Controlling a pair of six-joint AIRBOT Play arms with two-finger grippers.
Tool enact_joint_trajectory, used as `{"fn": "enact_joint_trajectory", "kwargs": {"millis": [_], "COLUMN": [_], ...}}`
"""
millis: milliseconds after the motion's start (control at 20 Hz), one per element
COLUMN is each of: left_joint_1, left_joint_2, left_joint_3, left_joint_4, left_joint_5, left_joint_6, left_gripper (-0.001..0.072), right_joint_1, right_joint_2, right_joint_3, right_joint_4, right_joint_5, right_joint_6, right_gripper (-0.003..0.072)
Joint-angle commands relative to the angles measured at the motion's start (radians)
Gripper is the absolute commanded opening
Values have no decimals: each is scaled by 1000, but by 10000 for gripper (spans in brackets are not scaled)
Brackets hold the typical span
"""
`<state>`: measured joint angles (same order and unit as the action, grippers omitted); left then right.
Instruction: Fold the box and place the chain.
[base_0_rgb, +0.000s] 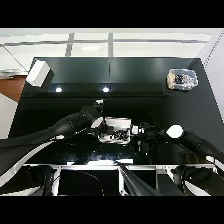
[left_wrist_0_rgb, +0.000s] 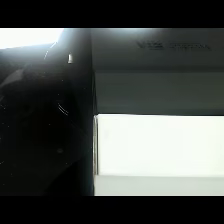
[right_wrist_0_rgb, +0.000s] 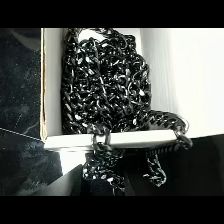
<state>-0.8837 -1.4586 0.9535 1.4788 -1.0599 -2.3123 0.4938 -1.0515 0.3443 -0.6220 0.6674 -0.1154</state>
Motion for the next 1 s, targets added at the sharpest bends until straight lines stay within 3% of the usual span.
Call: {"fn": "enact_joint_trajectory", "kwargs": {"millis": [0, 100, 400, 650, 950], "left_joint_1": [-1, -1, -1, -1, -1], "left_joint_2": [0, 0, 0, 0, 0], "left_joint_3": [0, 0, 0, 0, 0], "left_joint_4": [0, -1, -3, -2, -2], "left_joint_5": [-1, -1, -2, -4, -3], "left_joint_6": [0, 0, 0, 0, 0], "left_gripper": [30, 30, 30, 30, 30], "right_joint_1": [1, 1, -5, -99, -138], "right_joint_2": [-1, -1, 22, 185, 306], "right_joint_3": [0, 0, 0, 8, 219], "right_joint_4": [-2, -2, -11, -43, 2], "right_joint_5": [2, 6, 32, 47, 288], "right_joint_6": [2, 3, 54, 225, 573], "right_gripper": [294, 28, 29, 28, 28]}}
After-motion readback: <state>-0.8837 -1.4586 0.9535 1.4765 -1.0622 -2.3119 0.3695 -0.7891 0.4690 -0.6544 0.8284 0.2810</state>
